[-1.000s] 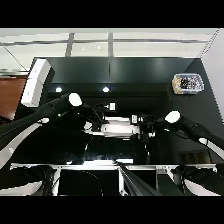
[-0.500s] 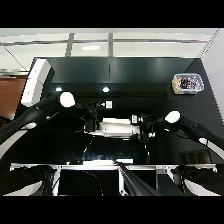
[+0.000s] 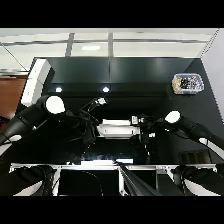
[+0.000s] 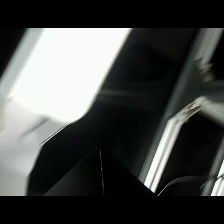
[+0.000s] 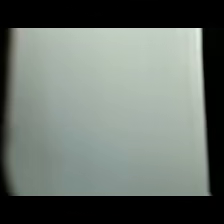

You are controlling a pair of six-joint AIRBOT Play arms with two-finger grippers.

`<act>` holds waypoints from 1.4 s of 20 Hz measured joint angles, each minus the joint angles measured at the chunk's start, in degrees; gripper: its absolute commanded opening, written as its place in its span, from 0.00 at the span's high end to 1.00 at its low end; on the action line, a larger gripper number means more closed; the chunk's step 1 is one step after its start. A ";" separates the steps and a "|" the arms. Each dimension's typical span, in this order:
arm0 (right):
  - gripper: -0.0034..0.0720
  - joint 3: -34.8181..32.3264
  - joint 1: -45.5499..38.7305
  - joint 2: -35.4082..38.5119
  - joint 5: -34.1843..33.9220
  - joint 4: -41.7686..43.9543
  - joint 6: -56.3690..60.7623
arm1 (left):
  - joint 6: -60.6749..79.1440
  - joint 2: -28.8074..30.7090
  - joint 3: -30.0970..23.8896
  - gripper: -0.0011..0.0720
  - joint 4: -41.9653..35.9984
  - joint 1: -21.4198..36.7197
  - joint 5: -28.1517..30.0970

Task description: Fold the box and place the chain.

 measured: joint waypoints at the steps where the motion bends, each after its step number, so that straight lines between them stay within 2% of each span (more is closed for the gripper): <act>1: 0.63 0.00 0.00 0.00 0.04 0.00 0.00 | 1.60 0.09 -1.75 0.94 -4.79 -0.02 2.60; 6: 0.63 0.00 0.00 0.00 0.15 -0.07 0.00 | 8.11 -1.07 -8.17 0.94 -27.10 1.31 22.93; 8: 0.63 0.00 0.00 0.00 0.17 -0.04 0.00 | 9.14 -2.95 -8.90 0.95 -30.82 2.25 28.87; 11: 0.63 0.00 0.00 0.00 0.17 -0.07 0.00 | 9.77 -7.30 -7.80 0.95 -30.23 3.26 31.30; 14: 0.63 0.00 0.00 0.00 0.17 -0.09 -0.02 | 7.63 -12.24 -4.28 0.95 -24.61 3.58 27.89; 16: 0.63 0.00 0.00 0.00 0.22 -0.15 -0.13 | 5.88 -15.08 -1.42 0.95 -19.96 3.72 23.61; 21: 0.63 0.00 0.00 0.00 0.39 -0.22 -0.13 | 3.98 -18.12 4.13 0.95 -11.56 4.85 15.26; 25: 0.63 0.00 0.00 0.00 0.33 -0.15 0.00 | 2.19 -14.56 5.73 0.95 -8.15 8.44 9.09; 28: 0.63 0.00 0.00 0.00 0.17 -0.07 0.00 | 3.69 -8.02 1.95 0.95 -8.17 11.19 7.15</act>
